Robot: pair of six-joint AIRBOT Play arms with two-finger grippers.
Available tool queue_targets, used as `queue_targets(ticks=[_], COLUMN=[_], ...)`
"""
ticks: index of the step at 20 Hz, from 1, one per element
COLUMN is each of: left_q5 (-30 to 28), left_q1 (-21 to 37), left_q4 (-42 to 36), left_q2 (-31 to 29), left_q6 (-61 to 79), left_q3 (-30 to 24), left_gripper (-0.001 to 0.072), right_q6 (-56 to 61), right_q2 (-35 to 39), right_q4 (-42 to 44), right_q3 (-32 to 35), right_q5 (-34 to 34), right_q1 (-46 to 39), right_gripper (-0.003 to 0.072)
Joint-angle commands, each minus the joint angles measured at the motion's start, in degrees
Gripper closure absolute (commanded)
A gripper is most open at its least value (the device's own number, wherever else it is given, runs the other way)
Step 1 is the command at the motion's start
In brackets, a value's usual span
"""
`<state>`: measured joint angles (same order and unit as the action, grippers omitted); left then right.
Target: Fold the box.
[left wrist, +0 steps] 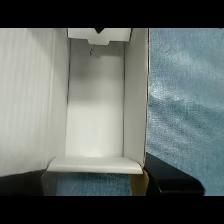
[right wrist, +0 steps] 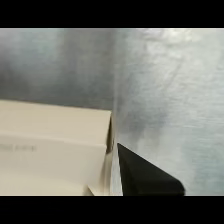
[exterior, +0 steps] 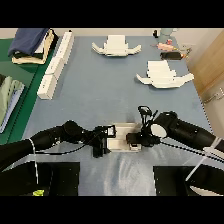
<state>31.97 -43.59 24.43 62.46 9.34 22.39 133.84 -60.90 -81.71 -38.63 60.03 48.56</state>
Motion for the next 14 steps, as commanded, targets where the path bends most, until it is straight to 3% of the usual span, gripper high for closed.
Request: queue_targets(ticks=[1,5,6,10,11,13,14], left_q5=[-0.02,-0.02,-0.02,-0.02,-0.02,-0.02,-0.02], left_q1=[0.0,0.0,0.0,0.0,0.0,0.0,0.0], left_q4=[0.02,0.02,0.02,0.02,0.02,0.02,0.02], left_q2=[-0.02,-0.02,-0.02,-0.02,-0.02,-0.02,-0.02], left_q6=[0.04,0.04,0.04,0.04,0.04,0.04,0.04], left_q3=[0.04,0.04,0.04,0.04,0.04,0.04,0.04], left_gripper=[0.0232,0.0232,0.0231,0.0231,0.0232,0.0231,0.0232], right_q6=[11.39,16.61,17.11,18.25,18.25,18.23,18.12], right_q2=[-5.9,-8.31,-8.31,-8.31,-8.31,-8.31,-8.31], right_q4=[-7.08,-10.69,-11.19,-12.31,-12.31,-12.28,-12.26], right_q3=[-4.39,-5.81,-5.81,-5.81,-5.81,-5.81,-5.81], right_q5=[4.31,7.5,7.89,10.01,10.01,9.99,9.99], right_q1=[3.85,5.09,5.09,5.09,5.11,5.14,5.16], right_gripper=[0.0293,0.0302,0.0353,0.0357,0.0441,0.0517,0.0612])
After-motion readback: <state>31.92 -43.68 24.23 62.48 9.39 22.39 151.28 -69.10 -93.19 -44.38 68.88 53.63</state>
